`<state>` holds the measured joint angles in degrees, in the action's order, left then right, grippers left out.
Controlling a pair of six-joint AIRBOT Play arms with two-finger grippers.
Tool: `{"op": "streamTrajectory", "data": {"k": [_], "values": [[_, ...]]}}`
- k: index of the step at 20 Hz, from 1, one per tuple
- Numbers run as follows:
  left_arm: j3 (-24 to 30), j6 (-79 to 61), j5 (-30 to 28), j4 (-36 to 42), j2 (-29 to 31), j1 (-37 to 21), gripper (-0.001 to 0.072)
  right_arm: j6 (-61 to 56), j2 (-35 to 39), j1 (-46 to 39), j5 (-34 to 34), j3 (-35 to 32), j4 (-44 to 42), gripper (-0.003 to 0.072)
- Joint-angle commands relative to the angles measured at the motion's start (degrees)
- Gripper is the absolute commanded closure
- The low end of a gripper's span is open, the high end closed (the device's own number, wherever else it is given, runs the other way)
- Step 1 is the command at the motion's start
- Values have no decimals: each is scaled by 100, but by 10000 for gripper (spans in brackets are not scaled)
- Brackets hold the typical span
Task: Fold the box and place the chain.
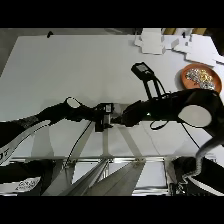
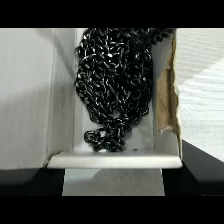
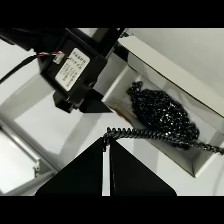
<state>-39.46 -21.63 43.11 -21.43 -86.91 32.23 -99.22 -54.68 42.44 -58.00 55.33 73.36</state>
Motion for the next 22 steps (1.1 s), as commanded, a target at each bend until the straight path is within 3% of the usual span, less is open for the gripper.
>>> {"op": "streamTrajectory", "data": {"k": [1, 3, 5, 11, 16, 18, 19, 21, 22], "values": [[2, 0, 0, -2, 4, 0, 557, -120, -588, 59, 120, -2, 101, 662], [2, 0, -2, -2, 4, 0, 557, -129, -890, 59, 153, -2, 98, 565], [2, 0, 0, -2, 4, 0, 557, -98, -946, 26, 334, 22, 162, 564], [2, 0, 0, -2, 4, 0, 557, 234, -949, -1193, -354, 977, 603, 565], [2, 0, 0, -2, 4, 0, 557, 221, -1281, -2518, -1069, 874, 1650, 565], [2, 0, 0, -2, 4, 0, 557, 223, -1486, -2800, -999, 586, 1766, 564], [2, 0, 0, -2, 4, 0, 557, 225, -1580, -2889, -828, 404, 1803, 549], [2, 0, -2, -2, 4, 0, 557, 254, -1799, -2970, -557, 144, 1810, 380], [2, 0, 0, -2, 4, 0, 557, 326, -1943, -2970, -535, 107, 1834, 350]]}}
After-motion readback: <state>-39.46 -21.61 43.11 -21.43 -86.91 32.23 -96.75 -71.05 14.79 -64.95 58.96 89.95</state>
